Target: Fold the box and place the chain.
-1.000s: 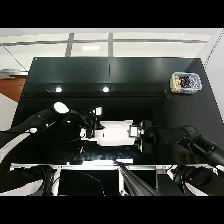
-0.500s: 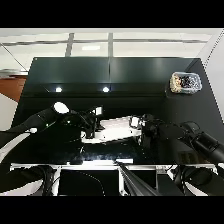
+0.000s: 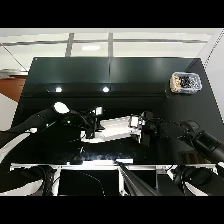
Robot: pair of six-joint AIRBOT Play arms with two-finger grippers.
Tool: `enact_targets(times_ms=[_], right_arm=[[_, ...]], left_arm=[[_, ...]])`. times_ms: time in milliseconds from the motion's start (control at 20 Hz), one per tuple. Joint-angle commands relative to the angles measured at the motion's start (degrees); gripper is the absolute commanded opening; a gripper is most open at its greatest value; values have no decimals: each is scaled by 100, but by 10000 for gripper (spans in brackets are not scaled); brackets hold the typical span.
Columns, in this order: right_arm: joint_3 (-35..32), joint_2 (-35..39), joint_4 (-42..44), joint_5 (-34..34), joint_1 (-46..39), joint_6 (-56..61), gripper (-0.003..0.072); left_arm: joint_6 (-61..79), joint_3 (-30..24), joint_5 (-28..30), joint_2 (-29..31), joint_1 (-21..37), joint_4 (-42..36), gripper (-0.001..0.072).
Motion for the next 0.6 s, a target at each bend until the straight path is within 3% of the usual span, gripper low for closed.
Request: enact_targets(times_ms=[0,300,550], right_arm=[[4,-59,190,33,-28,-164,707],[4,-92,463,-302,-146,-166,708],[4,-151,501,61,-146,-164,707]], left_arm=[[13,59,22,0,-7,-2,28],[125,234,55,103,-4,44,28],[122,234,7,109,-70,334,27]])
